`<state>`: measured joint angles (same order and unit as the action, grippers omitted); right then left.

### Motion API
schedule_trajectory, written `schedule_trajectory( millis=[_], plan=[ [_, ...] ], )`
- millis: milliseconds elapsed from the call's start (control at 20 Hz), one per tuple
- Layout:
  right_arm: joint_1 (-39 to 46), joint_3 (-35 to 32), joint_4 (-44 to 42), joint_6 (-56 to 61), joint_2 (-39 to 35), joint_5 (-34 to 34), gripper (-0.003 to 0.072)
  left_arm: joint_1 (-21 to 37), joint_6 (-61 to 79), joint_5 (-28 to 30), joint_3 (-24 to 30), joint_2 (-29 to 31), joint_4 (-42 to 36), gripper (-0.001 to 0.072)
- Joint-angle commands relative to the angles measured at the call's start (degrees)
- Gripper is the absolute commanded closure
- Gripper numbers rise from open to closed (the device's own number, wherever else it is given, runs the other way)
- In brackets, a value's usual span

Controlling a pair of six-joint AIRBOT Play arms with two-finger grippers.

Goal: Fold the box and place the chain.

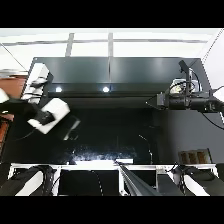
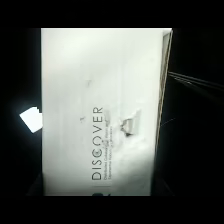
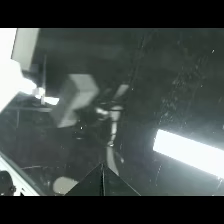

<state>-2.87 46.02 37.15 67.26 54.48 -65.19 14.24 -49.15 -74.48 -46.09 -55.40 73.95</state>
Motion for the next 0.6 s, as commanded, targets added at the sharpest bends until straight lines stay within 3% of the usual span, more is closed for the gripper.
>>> schedule_trajectory(
  millis=[0, 200, 400, 550],
  plan=[
    [0.0, 0.0, 0.0, -1.4, 0.0, 1.6, 0.0665, 21.9, -2.4, -4.1, 0.3, 1.6, 0.6, 0.0304],
    [0.0, 0.0, 0.0, -1.3, 0.0, 1.6, 0.0665, 34.8, -2.2, 0.7, 0.3, 1.6, 2.8, 0.0304],
    [0.0, 0.0, 0.0, -0.8, 0.0, 1.6, 0.0665, 38.9, 9.3, 5.0, 0.4, 0.4, 2.8, 0.0304],
    [0.0, 0.0, -0.1, 0.2, 0.0, 2.4, 0.0665, 39.2, 15.1, 7.4, 0.4, -3.8, -2.4, 0.0303]
  ],
)
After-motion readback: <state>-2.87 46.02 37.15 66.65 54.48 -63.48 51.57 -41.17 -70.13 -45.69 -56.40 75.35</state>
